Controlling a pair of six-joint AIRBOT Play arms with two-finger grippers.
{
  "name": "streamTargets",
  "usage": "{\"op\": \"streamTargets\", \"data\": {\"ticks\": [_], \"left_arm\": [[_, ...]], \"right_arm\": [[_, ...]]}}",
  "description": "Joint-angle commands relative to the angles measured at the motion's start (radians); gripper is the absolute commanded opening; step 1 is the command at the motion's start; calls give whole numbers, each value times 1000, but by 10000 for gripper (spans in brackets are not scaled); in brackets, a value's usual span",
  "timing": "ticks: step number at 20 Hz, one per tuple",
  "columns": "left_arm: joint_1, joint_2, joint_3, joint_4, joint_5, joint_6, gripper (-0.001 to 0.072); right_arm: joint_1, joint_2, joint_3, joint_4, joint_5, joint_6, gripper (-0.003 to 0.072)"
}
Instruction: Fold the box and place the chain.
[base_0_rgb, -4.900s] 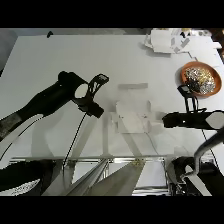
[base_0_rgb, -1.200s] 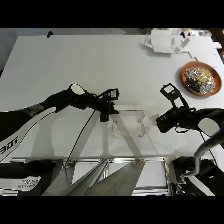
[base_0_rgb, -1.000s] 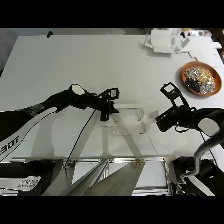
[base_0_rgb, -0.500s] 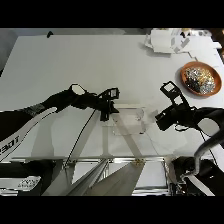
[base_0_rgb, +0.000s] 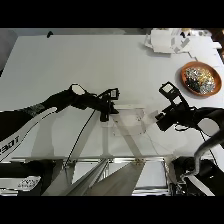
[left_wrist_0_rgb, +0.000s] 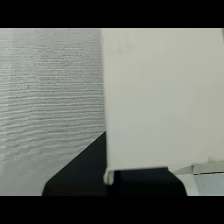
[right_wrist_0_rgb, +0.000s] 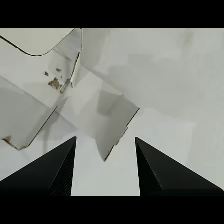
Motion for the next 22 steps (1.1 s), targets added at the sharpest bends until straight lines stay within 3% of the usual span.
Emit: {"op": "streamTargets", "data": {"ticks": [1, 22], "left_arm": [[-2, 1, 1, 6, -12, 5, 4], [-25, -30, 32, 62, 12, 21, 11]], "right_arm": [[1, 0, 1, 0, 0, -2, 407], [1, 0, 0, 0, -13, -2, 406]]}}
